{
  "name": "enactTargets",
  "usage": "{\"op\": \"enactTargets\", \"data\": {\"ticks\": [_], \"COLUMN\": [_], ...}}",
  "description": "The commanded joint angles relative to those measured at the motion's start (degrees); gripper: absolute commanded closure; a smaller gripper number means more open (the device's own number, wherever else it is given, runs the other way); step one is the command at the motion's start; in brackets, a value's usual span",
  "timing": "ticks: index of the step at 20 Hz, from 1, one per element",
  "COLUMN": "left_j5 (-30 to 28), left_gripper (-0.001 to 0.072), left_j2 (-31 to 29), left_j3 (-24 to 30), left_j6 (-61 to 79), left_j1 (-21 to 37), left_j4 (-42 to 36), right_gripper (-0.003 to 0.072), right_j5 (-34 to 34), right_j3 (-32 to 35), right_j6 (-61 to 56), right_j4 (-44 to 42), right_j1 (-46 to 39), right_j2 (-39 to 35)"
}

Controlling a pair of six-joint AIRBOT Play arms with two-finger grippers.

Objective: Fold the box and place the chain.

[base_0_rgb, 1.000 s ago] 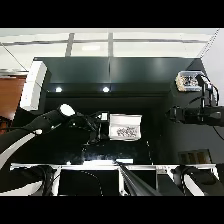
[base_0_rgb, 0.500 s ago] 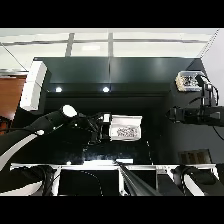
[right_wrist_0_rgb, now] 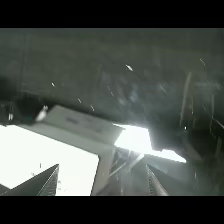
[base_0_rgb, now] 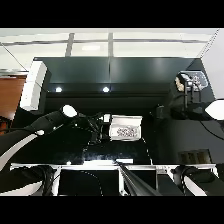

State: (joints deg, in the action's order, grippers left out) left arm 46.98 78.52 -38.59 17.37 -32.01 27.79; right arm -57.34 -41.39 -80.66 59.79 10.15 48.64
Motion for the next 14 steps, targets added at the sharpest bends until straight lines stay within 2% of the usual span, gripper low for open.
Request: {"op": "enactTargets", "data": {"ticks": [1,4,6,8,11,12,14], "left_j5": [-0.04,-0.04,-0.04,-0.04,-0.04,-0.04,-0.04], "left_gripper": [0.0435,0.0435,0.0435,0.0435,0.0435,0.0435,0.0435], "left_j2": [0.04,0.04,0.04,0.04,0.04,0.04,0.04], "left_j3": [-0.02,-0.02,-0.02,-0.02,-0.02,-0.02,-0.02], "left_j6": [0.00,-0.02,0.00,0.00,-0.02,-0.02,0.00], "left_j1": [-0.02,-0.02,-0.02,-0.02,-0.02,-0.02,-0.02], "left_j4": [0.02,0.02,0.02,0.04,0.02,0.02,0.02], "right_gripper": [0.0045,0.0045,0.0045,0.0045,0.0045,0.0045,0.0045], "right_j5": [7.45,7.08,5.95,1.79,-8.44,-10.08,-8.09], "right_j3": [-0.22,-0.20,-0.39,-0.83,-0.96,-0.96,-0.46], "right_j6": [17.07,40.09,50.01,57.22,58.88,58.86,58.88], "right_j4": [-8.22,-10.88,-11.28,-11.74,-11.54,-11.45,-11.39], "right_j1": [2.08,4.81,6.16,6.56,6.54,6.86,8.28], "right_j2": [6.78,9.05,8.98,8.96,8.96,8.96,8.96]}}
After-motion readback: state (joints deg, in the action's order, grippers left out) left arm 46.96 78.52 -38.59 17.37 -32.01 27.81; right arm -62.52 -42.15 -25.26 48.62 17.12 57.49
